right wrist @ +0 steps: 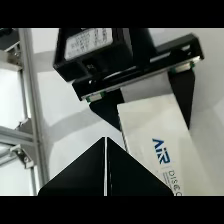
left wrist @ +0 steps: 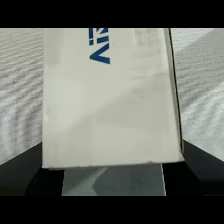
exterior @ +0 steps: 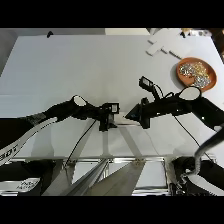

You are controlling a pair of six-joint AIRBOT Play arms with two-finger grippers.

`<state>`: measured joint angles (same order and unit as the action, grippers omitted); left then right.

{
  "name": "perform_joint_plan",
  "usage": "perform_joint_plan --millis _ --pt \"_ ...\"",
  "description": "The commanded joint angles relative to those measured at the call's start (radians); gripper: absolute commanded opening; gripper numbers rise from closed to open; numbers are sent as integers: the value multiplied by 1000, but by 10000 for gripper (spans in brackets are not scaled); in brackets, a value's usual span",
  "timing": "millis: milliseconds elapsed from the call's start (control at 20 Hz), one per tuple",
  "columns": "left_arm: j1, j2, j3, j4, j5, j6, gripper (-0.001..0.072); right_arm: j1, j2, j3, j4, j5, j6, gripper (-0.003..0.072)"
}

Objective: Fold the box and place the chain.

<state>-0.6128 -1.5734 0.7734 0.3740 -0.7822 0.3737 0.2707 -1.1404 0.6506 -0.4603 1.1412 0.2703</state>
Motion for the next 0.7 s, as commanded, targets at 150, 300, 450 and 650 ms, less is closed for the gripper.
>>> perform_joint_plan --millis 150,300,450,650 --pt "0 1 0 0 0 0 336 -16 -122 -52 4 -57 -43 17" --pt "0 1 0 0 0 0 336 -16 -143 -53 -10 -58 -43 17" --pt "0 1 0 0 0 0 336 -16 -144 -53 -14 -58 -39 17" --pt "0 1 0 0 0 0 336 -6 -144 -63 -95 -89 6 17"
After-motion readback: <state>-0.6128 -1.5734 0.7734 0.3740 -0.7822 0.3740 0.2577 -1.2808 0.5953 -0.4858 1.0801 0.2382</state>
